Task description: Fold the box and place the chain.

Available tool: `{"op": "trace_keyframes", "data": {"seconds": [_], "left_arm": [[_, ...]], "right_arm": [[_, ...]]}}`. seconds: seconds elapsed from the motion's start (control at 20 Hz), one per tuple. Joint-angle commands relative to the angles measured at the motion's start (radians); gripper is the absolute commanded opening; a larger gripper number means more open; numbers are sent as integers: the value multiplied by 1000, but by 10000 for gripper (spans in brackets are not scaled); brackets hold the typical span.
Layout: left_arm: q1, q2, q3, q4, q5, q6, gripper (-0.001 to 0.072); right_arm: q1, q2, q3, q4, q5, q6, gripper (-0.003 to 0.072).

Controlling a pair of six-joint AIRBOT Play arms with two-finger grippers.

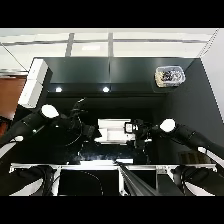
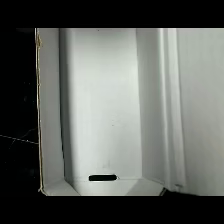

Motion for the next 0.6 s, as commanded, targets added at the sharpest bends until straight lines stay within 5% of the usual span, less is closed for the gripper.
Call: {"op": "trace_keyframes", "data": {"seconds": [0.0, 0.35, 0.55], "left_arm": [[-88, 0, 2, 34, 176, -108, 663], [-93, 0, 3, 45, 185, -208, 631], [-137, -1, 27, 188, 185, -367, 631]], "right_arm": [[0, 0, 1, 0, 0, 0, 429], [0, 0, 1, 0, 0, 0, 429], [0, 0, 1, 0, 0, 0, 428]]}}
